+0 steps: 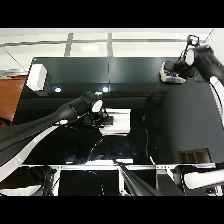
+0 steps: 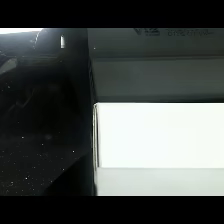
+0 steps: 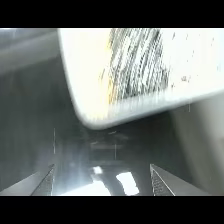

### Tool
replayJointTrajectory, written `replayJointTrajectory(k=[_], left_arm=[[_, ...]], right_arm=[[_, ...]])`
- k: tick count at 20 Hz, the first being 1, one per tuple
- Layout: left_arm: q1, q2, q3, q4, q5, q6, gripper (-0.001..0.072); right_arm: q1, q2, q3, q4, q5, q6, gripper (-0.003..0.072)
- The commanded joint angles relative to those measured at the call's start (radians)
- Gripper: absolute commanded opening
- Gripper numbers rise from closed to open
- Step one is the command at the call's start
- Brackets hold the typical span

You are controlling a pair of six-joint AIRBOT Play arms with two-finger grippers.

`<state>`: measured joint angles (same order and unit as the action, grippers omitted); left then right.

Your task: Fold the box and place the chain.

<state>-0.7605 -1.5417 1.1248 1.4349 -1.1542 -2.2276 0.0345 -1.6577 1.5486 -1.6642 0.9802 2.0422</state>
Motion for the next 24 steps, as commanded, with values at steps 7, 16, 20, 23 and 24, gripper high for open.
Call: replayJointTrajectory(k=[7,16,20,23,24], left_arm=[[0.001,0.000,0.001,0.000,0.001,0.002,0.0029],[0.001,0.000,0.001,-0.004,-0.002,0.002,0.0029],[0.001,0.000,0.001,-0.004,-0.001,0.002,0.0030],[0.001,0.000,0.001,-0.004,0.001,0.002,0.0029],[0.001,0.000,0.001,-0.004,0.001,0.002,0.0030]], right_arm=[[-0.152,-0.485,0.532,0.209,0.111,0.079,0.0577],[-0.161,-0.431,0.531,0.200,0.150,-0.024,0.0010],[-0.161,-0.261,0.531,0.189,0.208,-0.210,0.0011],[-0.150,-0.092,0.530,0.215,0.290,-0.389,0.0009],[-0.138,-0.022,0.523,0.219,0.328,-0.427,0.0008]])
